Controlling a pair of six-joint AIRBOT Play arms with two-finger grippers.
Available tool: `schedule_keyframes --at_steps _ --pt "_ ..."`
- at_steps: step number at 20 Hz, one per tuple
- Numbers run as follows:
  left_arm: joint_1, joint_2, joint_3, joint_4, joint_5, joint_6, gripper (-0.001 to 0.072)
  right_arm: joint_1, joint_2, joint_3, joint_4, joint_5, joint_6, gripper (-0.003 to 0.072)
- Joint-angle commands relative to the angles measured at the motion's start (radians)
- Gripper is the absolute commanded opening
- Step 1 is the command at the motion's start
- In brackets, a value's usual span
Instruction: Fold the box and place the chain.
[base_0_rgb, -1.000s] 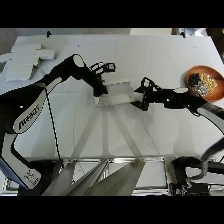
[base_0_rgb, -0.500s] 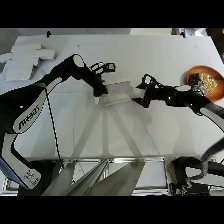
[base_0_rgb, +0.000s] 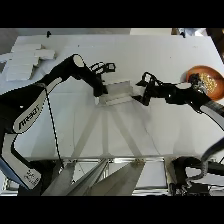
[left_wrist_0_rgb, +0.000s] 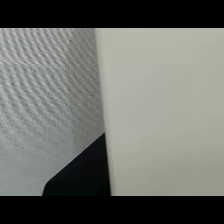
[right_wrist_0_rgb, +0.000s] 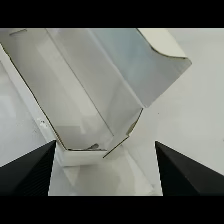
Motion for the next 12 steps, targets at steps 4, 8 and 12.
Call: schedule_keyframes --at_steps 4,8,12 --pt "0.000 0.000 0.000 0.000 0.000 0.000 0.0016 0.000 -0.081 0.092 -0.019 0.065 0.026 0.0689" --pt "0.000 0.000 0.000 0.000 0.000 0.000 0.0016 0.000 -0.131 0.156 -0.087 0.121 0.057 0.0689" --pt "0.000 0.000 0.000 0.000 0.000 0.000 0.0016 0.000 -0.175 0.227 -0.169 0.190 0.098 0.0689"
